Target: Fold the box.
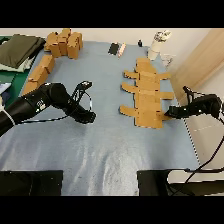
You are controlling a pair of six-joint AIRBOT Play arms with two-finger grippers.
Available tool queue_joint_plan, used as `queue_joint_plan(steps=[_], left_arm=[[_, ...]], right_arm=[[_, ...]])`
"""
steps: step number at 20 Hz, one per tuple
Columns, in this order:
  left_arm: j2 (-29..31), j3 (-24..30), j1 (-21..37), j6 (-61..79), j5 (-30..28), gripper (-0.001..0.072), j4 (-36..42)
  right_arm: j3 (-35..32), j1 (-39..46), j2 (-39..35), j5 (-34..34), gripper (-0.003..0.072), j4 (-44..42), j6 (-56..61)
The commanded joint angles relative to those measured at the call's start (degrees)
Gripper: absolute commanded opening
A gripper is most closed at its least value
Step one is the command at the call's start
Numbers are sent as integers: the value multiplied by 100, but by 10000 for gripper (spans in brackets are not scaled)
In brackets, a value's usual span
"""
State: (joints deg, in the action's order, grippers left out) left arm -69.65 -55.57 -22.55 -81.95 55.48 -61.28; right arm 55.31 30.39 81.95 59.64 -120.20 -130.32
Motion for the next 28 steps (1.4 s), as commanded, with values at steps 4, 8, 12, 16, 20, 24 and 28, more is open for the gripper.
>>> queue_joint_plan(steps=[4,8,12,16,20,24,28], left_arm=[[0,-9,13,33,214,23,321],[0,-9,13,367,216,541,669],[20,-9,39,643,811,542,774],[37,-7,291,1180,1217,542,1209],[-81,7,743,1447,1104,542,1397],[-518,31,1261,1694,1152,543,1397],[-1169,175,1576,1961,1274,543,1480]], right_arm=[[33,-411,173,302,2,-164,-68],[-190,-951,105,1005,0,-756,319],[-1023,-1561,-658,903,-1,-1110,654],[-1897,-2249,-1958,490,-1,-1353,1097],[-2907,-3150,-2992,-660,-1,-1602,1309],[-3147,-3978,-3298,-951,0,-1609,1073],[-3427,-4640,-3305,-1453,0,-1641,1091]])
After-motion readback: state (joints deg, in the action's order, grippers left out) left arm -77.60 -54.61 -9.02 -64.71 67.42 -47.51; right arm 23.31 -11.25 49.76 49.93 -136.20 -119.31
